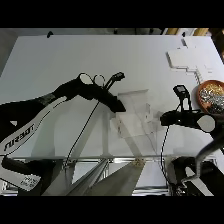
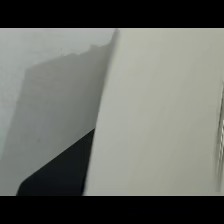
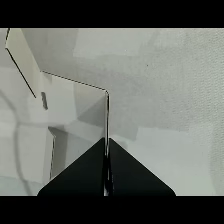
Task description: Fold the box and place the chain.
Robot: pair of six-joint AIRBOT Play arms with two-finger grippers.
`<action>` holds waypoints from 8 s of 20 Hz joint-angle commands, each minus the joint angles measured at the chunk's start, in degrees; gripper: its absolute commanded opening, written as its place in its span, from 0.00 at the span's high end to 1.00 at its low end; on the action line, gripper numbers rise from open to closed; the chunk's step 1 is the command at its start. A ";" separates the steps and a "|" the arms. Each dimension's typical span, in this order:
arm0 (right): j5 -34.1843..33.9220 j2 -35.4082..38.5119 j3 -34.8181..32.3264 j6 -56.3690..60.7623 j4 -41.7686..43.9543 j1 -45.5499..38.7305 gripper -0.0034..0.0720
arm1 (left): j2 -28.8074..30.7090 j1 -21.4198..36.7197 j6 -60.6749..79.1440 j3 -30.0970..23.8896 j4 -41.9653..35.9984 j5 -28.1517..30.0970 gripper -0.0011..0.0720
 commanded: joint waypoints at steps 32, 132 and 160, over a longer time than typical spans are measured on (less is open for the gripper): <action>17.79 20.02 10.82 -7.76 1.09 0.04 0.59 | 7.28 -8.50 29.64 -7.54 8.07 15.10 0.98; -8.57 8.61 -11.43 -44.19 -5.90 25.40 0.05 | 4.04 -8.48 36.17 -7.54 3.37 13.38 0.97; -1.36 -0.79 -4.59 -83.78 24.74 -1.51 0.06 | 4.04 -8.48 36.17 -7.54 3.37 13.38 0.97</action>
